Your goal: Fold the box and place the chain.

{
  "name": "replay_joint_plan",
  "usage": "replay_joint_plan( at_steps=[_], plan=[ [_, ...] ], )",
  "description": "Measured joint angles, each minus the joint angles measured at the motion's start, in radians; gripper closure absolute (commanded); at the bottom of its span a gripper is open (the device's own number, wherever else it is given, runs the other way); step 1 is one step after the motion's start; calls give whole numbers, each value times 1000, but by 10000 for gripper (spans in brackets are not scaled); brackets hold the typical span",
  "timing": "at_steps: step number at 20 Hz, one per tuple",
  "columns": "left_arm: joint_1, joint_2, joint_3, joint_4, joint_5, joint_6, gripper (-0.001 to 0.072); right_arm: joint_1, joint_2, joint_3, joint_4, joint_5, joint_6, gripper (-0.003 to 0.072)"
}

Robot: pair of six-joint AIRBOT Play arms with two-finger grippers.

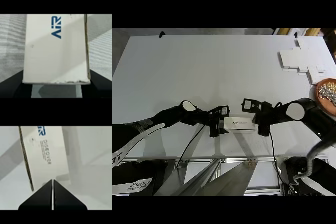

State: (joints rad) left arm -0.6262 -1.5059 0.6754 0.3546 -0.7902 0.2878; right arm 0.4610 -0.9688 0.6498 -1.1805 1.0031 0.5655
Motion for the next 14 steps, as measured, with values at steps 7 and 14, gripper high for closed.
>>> replay_joint_plan(
  at_steps=[7, 14],
  plan=[
    [0, 0, 0, 2, 0, 2, 504, -40, 6, -50, 28, 24, -21, 669],
    [0, 0, 0, 2, 1, 2, 504, -44, 11, -83, 31, 21, -26, 669]
  ],
)
